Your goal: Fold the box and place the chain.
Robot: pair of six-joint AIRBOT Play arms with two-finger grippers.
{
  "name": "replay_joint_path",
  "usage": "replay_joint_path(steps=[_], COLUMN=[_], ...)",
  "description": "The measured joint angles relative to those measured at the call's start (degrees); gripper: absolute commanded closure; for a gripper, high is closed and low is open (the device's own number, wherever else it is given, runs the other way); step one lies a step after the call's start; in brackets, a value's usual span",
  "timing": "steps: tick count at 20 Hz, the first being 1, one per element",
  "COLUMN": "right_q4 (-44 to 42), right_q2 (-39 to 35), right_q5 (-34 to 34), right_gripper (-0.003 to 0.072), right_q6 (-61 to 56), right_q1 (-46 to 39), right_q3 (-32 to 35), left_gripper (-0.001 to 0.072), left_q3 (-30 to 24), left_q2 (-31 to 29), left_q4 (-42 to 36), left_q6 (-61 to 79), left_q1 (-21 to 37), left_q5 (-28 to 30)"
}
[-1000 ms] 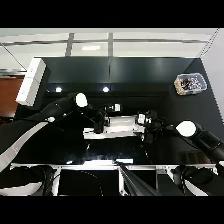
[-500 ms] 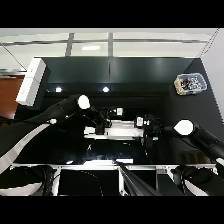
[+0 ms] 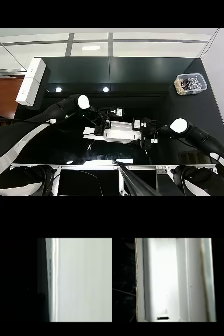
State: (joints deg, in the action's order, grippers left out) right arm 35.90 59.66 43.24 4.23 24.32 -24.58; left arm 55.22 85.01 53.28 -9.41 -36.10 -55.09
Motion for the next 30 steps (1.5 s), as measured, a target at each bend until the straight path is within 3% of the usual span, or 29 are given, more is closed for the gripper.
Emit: replay_joint_path(steps=[30], right_q4=[1.18], right_q2=[3.26], right_q5=[-2.25], right_gripper=[0.005], right_q6=[-0.61], right_q1=[-0.07], right_q3=[0.52], left_gripper=[0.0686], left_q3=[0.0], left_q2=[-0.02], left_q4=[0.04], left_q6=[-0.04], left_q1=[0.11], left_q5=[-0.5])
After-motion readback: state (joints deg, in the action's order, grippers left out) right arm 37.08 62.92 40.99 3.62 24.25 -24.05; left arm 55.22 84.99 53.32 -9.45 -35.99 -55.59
